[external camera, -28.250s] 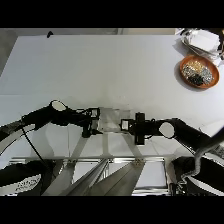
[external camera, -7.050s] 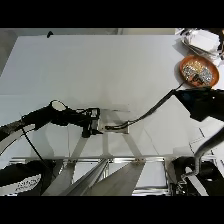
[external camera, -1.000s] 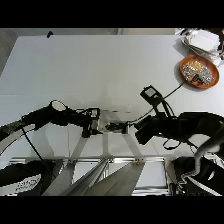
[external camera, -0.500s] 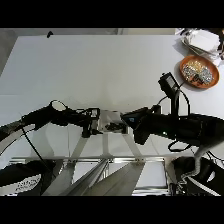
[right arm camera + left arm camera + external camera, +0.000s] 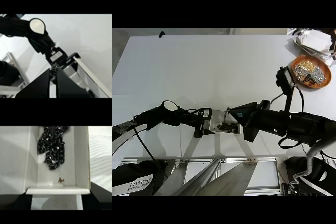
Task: Fold the box and place the chain.
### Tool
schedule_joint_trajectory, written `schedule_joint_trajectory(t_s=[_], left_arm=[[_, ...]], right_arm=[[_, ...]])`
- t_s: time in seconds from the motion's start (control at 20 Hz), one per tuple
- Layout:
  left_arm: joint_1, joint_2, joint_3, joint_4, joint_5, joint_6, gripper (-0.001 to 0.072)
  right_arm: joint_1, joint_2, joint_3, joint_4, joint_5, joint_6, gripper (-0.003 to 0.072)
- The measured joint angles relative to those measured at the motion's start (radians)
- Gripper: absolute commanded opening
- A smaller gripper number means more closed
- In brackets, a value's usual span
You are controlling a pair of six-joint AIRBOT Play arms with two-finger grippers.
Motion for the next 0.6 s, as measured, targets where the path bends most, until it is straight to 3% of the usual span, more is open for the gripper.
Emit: schedule_joint_trajectory(t_s=[0.3,0.6], left_arm=[[0.0,0.0,0.0,0.0,0.0,0.0,0.0273],[0.0,0.0,0.0,0.0,0.0,0.0,0.0273]], right_arm=[[0.0,-0.176,0.0,-0.056,0.121,-0.018,0.0012],[0.0,-0.356,0.0,-0.086,0.158,-0.022,0.0014]])
